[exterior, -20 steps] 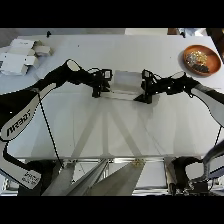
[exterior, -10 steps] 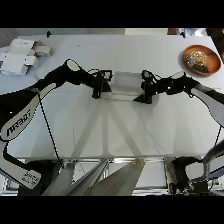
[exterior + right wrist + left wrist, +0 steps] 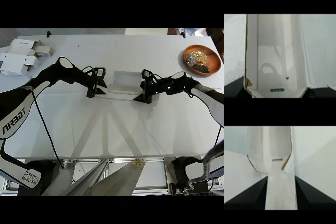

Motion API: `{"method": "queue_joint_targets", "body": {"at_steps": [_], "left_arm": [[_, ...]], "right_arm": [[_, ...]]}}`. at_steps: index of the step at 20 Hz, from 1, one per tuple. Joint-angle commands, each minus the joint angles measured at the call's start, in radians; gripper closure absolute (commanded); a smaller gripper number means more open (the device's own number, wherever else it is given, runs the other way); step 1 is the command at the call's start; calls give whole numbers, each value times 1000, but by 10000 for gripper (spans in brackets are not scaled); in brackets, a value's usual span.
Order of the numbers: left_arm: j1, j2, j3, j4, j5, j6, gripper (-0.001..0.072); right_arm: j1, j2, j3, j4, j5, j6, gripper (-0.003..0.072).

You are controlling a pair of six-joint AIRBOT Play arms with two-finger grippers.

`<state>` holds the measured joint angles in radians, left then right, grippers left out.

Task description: Fold the box and place the chain.

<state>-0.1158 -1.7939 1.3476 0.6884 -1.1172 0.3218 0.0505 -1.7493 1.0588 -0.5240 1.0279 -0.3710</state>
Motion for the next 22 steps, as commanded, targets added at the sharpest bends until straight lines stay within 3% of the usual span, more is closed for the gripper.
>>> {"method": "queue_joint_targets", "body": {"at_steps": [1,3,5,6,13,22], "left_arm": [[16,2,0,0,8,-11,290],[9,2,0,-21,30,-11,286],[1,2,0,-20,29,-21,143],[-3,2,0,-21,31,-36,119],[-27,-29,0,-19,29,-95,119],[-43,-44,0,-34,126,-43,157]], "right_arm": [[0,0,1,-2,3,-3,151],[0,0,1,-2,3,-3,151],[0,0,1,-2,3,-3,151],[0,0,1,-2,3,-3,151],[0,0,1,-2,3,-3,151],[0,0,1,-2,3,-3,151]]}}
